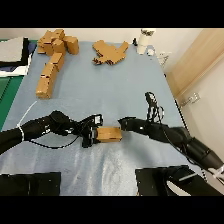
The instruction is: Fold the box.
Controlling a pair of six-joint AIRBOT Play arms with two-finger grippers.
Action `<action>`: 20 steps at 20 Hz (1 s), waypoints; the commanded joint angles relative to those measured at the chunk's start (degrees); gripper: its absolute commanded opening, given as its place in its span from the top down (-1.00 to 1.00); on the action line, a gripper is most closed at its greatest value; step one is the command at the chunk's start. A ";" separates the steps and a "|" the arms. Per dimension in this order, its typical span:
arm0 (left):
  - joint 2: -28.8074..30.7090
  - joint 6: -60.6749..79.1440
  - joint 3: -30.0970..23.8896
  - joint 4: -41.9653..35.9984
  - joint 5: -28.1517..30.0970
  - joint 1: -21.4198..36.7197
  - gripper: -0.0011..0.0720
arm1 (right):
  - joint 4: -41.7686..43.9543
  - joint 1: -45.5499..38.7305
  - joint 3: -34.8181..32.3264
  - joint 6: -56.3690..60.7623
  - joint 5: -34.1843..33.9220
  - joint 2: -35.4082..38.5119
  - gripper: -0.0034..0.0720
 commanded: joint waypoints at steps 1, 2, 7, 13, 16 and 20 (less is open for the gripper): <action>-0.04 0.02 0.04 0.02 0.02 0.04 -0.54 | -12.74 -7.06 8.66 0.24 -16.63 -6.60 0.91; -0.04 0.02 0.04 0.02 0.02 0.04 -0.54 | -16.68 -7.43 11.56 0.22 -19.47 -9.22 0.90; -0.04 0.02 0.04 0.02 0.02 0.02 -0.54 | -26.32 -7.41 24.00 0.33 -24.04 -22.23 0.90; -0.04 0.02 0.04 0.02 0.02 0.04 -0.54 | -24.24 -7.41 29.70 2.80 -26.49 -28.98 0.90; -0.04 0.02 0.04 0.02 -0.02 0.02 -0.54 | -24.00 -7.41 29.70 4.44 -26.64 -28.98 0.90; -0.04 0.00 0.04 0.02 -0.07 0.02 -0.54 | -24.28 -7.41 29.70 8.63 -25.62 -28.98 0.90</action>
